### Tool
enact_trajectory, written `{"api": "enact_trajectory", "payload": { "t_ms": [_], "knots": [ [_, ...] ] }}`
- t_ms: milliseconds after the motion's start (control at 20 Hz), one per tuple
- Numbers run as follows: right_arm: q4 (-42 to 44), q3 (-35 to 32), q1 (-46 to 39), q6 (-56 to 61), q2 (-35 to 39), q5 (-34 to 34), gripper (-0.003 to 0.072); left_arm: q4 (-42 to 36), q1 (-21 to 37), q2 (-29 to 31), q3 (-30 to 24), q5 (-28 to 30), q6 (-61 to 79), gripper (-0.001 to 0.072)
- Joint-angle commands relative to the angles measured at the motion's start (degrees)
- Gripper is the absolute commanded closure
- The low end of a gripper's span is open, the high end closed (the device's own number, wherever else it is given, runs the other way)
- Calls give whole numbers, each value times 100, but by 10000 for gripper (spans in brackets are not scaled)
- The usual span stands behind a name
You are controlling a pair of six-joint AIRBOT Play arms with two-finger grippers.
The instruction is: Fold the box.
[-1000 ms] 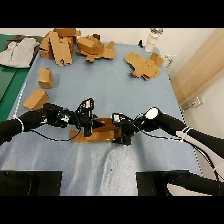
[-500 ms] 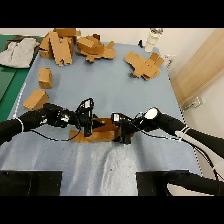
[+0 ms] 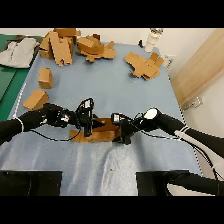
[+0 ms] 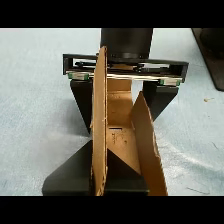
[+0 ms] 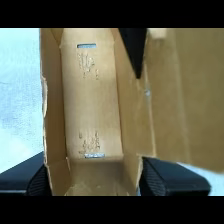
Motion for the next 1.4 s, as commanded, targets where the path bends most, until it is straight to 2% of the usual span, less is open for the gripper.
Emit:
{"api": "enact_trajectory", "payload": {
  "t_ms": [0,1150,1200,1350],
  "knots": [
    [7,0,7,4,-4,7,-16,2,2,-2,0,15,0,696],
    [-170,-2,76,7,-9,-70,7,0,2,-2,0,37,0,696],
    [-173,-2,76,7,-9,-70,55,0,2,-2,0,37,0,696],
    [-177,-2,76,2,-9,-70,56,0,2,-2,0,37,0,696]
  ]
}}
